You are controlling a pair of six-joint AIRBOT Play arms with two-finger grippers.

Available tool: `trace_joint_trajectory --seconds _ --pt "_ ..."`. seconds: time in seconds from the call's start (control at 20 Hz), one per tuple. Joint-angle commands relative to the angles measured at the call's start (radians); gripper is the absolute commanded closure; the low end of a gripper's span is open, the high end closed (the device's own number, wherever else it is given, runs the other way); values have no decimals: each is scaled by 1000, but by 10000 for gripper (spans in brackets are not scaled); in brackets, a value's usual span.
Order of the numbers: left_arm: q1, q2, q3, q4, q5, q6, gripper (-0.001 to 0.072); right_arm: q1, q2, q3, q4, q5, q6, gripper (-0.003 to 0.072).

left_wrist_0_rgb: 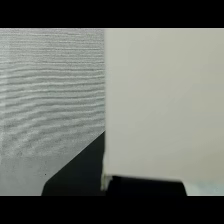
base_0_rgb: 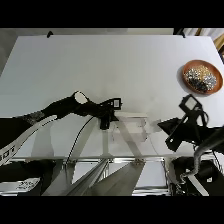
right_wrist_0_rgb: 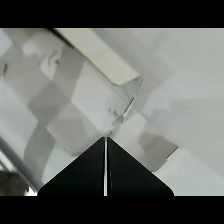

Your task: Fold the box and place the chain.

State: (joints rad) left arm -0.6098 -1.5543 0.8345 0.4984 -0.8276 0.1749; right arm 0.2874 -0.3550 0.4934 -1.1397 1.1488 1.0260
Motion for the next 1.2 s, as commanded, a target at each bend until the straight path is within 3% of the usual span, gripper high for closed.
trace_joint_trajectory --seconds 0.0,0.1,0.15,0.25,0.3,0.5,0.7,0.95,1.15 --pt "-1 -1 -1 0 0 0 699 1 -159 -32 -42 70 -243 669" --pt "-1 -1 -1 0 0 0 699 1 -270 -32 -64 60 -304 669" --pt "-1 -1 -1 0 0 0 699 1 -318 -32 -52 50 -304 603" --pt "-1 0 -1 0 0 0 699 2 -389 -32 -49 47 -334 49" --pt "-1 -1 -1 0 0 0 699 2 -406 -32 -49 53 -385 -12" --pt "-1 -1 -1 0 0 0 699 10 -408 -33 -27 64 -542 -11" --pt "-2 -1 -1 0 0 0 699 97 -401 -84 -53 -41 -703 -10" --pt "-2 -1 -1 0 0 0 699 202 -379 -169 -40 -267 -648 -13" --pt "-2 -1 -1 0 0 0 699 246 -379 -170 -14 -352 -607 -15"
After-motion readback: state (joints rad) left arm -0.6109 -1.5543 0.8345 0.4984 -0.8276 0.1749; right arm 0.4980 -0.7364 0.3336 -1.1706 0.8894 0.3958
